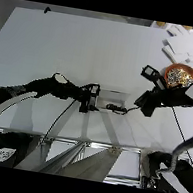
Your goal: Fold the box and place the chain.
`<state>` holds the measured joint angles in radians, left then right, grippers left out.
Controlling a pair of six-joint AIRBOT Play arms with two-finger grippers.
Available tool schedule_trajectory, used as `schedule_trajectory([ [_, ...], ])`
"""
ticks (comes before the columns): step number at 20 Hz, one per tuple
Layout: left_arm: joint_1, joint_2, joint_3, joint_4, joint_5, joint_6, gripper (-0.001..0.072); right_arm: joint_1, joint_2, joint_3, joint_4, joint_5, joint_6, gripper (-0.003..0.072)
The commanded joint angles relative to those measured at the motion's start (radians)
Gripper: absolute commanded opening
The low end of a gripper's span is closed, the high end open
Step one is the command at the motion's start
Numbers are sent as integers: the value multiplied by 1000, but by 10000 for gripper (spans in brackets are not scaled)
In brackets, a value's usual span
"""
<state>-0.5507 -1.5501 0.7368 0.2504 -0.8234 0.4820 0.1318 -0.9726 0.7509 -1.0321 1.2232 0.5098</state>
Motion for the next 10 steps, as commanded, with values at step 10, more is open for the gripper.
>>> schedule_trajectory([
  [10, 0, 0, 0, 0, 0, 0, 207, 31, -86, -173, 113, -135, -549, 258],
])
